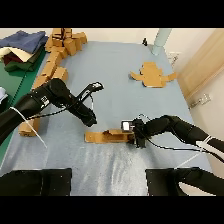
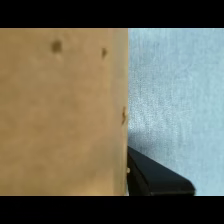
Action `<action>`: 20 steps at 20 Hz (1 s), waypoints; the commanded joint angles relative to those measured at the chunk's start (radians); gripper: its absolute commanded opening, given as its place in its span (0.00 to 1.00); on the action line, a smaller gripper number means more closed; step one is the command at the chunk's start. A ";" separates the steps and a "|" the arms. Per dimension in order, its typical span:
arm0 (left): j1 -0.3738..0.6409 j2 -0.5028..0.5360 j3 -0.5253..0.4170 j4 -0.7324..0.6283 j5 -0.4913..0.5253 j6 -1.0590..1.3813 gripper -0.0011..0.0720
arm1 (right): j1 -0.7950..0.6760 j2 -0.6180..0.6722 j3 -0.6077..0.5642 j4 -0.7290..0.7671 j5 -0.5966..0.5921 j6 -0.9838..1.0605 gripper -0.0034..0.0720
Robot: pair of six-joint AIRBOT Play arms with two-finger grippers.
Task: Fold the box.
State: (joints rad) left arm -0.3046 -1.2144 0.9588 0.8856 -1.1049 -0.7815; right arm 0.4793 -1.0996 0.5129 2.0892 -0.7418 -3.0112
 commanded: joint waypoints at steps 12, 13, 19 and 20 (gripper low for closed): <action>-0.188 0.074 -0.276 -0.550 0.223 -0.090 0.03 | 0.001 0.008 -0.001 0.001 -0.010 0.000 0.71; -0.209 0.071 -0.276 -0.558 0.294 -0.091 0.03 | 0.001 0.016 -0.001 0.001 -0.011 0.000 0.71; -0.215 0.041 -0.275 -0.585 0.678 -0.091 0.03 | 0.001 0.023 -0.001 0.003 -0.038 0.000 0.71; -0.204 0.020 -0.274 -0.585 0.678 -0.092 0.03 | 0.001 0.023 -0.001 0.003 -0.043 0.000 0.71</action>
